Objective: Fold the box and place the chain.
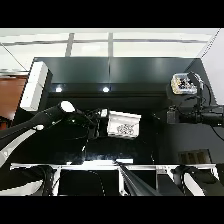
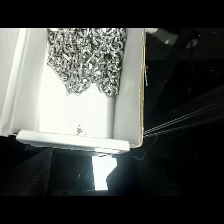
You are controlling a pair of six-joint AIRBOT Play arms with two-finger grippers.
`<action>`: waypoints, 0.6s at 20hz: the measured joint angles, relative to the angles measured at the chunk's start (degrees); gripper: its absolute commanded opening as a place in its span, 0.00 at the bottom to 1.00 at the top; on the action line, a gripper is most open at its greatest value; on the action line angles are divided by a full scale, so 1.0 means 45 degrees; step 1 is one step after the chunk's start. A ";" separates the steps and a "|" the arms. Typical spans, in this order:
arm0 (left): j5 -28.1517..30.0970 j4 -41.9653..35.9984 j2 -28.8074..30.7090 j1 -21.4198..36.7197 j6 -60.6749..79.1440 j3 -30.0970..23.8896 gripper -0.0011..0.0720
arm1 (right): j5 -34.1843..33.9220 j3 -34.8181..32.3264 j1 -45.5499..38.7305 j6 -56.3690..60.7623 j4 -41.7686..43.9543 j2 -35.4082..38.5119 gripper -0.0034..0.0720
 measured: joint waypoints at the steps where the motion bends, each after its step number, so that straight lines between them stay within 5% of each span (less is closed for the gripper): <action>1: 0.0000 0.0005 0.0000 -0.0010 -0.0010 0.0000 0.98 | 0.0005 0.0000 0.0000 0.0000 0.0000 -0.0005 0.38; 12: -0.0068 0.1064 -0.0131 -0.0058 -0.0772 0.0996 0.97 | 0.0049 0.0000 0.0000 0.0000 0.0034 -0.0005 0.38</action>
